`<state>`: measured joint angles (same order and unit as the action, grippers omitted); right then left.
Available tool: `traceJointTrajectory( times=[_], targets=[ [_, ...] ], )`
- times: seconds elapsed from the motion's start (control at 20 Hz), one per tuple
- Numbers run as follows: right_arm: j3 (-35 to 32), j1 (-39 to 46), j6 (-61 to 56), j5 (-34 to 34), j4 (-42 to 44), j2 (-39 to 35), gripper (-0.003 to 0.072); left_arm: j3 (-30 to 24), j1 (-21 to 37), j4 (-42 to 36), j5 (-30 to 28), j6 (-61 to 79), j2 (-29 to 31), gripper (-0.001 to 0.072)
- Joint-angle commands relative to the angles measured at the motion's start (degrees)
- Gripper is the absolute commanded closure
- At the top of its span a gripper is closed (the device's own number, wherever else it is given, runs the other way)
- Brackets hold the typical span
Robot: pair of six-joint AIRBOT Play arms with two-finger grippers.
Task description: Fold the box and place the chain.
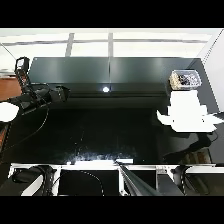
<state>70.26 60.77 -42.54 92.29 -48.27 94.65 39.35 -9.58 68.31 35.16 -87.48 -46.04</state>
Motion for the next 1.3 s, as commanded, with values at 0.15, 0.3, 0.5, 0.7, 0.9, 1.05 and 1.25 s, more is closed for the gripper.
traceJointTrajectory(
  times=[0.15,0.3,0.5,0.7,0.9,1.05,1.25],
  targets=[
    [-12.28,-9.49,1.99,-7.10,6.16,-14.08,0.0644,0.04,-0.02,0.11,0.00,1.99,-0.02,0.0011],
    [-21.40,-16.39,2.05,-10.54,13.42,-20.48,0.0644,0.04,-0.35,-0.24,0.46,1.99,-0.02,0.0011],
    [-34.16,-30.03,0.92,-21.57,20.74,-30.10,0.0644,-0.07,-2.08,-0.07,0.44,1.97,-0.50,0.0012],
    [-45.59,-49.37,0.76,-35.93,29.79,-40.61,0.0645,-1.31,-2.49,-4.33,1.20,1.77,-3.34,0.0012],
    [-48.85,-71.41,2.08,-50.88,29.24,-42.49,0.0644,-1.42,-2.49,-12.98,5.22,1.95,-9.35,0.0012],
    [-48.85,-82.53,6.36,-59.58,30.05,-42.49,0.0644,-1.36,0.37,-12.55,11.28,5.22,-13.79,0.0012],
    [-48.85,-84.04,6.10,-60.63,30.45,-42.49,0.0644,-2.08,8.33,-37.79,27.91,31.89,-21.18,0.0012]
  ],
)
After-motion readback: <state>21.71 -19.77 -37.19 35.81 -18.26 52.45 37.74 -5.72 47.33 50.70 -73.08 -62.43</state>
